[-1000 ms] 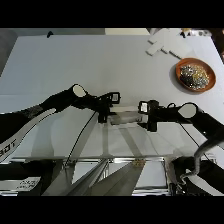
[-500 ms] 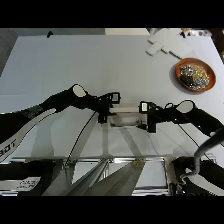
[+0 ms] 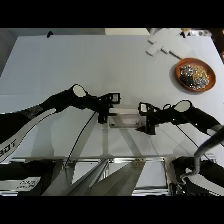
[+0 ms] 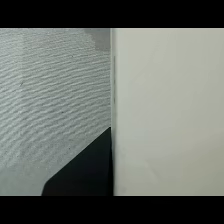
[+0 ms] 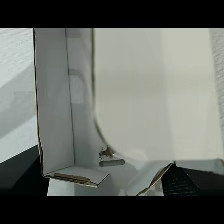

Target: Fold the box and place the chain.

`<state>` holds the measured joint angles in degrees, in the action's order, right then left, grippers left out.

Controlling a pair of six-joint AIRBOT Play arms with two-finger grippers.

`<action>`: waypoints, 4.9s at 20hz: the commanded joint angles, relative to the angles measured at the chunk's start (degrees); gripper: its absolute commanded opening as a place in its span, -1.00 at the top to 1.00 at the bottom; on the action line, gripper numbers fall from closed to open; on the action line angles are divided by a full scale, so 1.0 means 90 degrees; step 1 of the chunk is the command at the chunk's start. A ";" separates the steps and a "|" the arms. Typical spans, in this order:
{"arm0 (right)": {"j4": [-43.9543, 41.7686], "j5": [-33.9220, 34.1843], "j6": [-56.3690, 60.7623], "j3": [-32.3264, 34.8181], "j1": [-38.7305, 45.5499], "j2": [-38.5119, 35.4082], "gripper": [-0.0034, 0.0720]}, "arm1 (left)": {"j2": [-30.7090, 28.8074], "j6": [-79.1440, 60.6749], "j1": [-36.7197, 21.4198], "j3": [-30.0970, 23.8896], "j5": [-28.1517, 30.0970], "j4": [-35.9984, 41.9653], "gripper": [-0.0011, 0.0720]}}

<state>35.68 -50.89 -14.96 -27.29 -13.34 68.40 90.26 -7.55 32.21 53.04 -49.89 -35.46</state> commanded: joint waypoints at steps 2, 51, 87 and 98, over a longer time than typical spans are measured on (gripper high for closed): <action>-0.0015 0.0131 -0.0019 0.0002 0.0002 0.0019 -0.83 | -0.0005 0.0007 0.0002 0.0002 0.0019 0.0002 0.95; -0.0112 0.0393 -0.0347 0.0002 0.0002 0.0483 0.32 | -0.0005 0.0007 0.0002 0.0002 0.0010 0.0010 0.95; -0.0112 0.0393 -0.0347 0.0002 0.0002 0.0483 0.32 | -0.0670 0.3619 0.0996 -0.0007 0.3181 0.0886 0.97; -0.0112 0.0393 -0.0347 0.0002 0.0002 0.0483 0.32 | -0.0359 0.3796 0.1022 -0.0027 0.2754 0.0772 0.96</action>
<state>34.61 -47.33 -18.04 -27.27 -13.32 72.79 87.66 26.35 41.50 52.80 -23.86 -27.94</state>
